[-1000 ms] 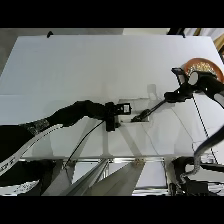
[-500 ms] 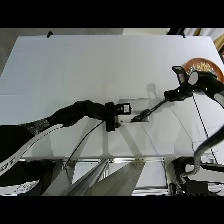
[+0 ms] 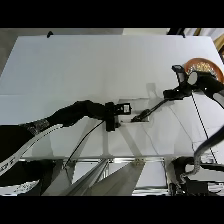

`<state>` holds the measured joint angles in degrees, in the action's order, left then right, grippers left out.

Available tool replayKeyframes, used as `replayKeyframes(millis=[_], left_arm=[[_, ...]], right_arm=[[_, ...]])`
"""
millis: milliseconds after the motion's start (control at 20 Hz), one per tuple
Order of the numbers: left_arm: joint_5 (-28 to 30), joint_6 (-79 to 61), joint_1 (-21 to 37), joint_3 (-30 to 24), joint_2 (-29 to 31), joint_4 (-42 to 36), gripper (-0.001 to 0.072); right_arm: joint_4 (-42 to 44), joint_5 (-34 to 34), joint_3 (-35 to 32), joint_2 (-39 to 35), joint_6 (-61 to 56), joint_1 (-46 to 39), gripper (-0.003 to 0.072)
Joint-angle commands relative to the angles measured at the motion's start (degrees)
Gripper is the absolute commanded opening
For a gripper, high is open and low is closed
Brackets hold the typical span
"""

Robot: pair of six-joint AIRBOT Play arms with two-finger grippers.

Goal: Fold the box and place the chain.

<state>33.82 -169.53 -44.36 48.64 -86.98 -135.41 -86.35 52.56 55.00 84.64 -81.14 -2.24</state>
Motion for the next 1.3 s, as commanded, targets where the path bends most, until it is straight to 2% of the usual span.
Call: replayKeyframes(millis=[0,50,250,550,700,1000,1250], left_arm=[[0.0,0.0,0.0,0.0,0.0,0.0,0.0152],[0.0,0.0,0.0,0.0,0.0,0.0,0.0152],[0.0,0.0,0.0,0.0,0.0,0.0,0.0152],[0.0,0.0,0.0,0.0,0.0,0.0,0.0152],[0.0,0.0,0.0,0.0,0.0,0.0,0.0152],[0.0,0.0,0.0,0.0,0.0,0.0,0.0152],[0.0,0.0,0.0,0.0,0.0,0.0,0.0152]], right_arm=[[-0.2,1.0,0.0,0.4,-0.1,0.0,0.0141],[-0.2,1.5,0.0,0.4,0.0,0.0,0.0017],[-0.2,2.5,0.0,-0.2,0.2,0.0,0.0012],[0.0,3.2,0.0,-5.2,0.5,0.0,0.0012],[3.9,4.3,0.0,-10.9,2.6,0.0,0.0012],[21.4,9.7,0.0,-28.6,12.7,1.0,0.0012],[22.3,13.2,-0.1,-39.7,12.7,11.3,0.0012]])
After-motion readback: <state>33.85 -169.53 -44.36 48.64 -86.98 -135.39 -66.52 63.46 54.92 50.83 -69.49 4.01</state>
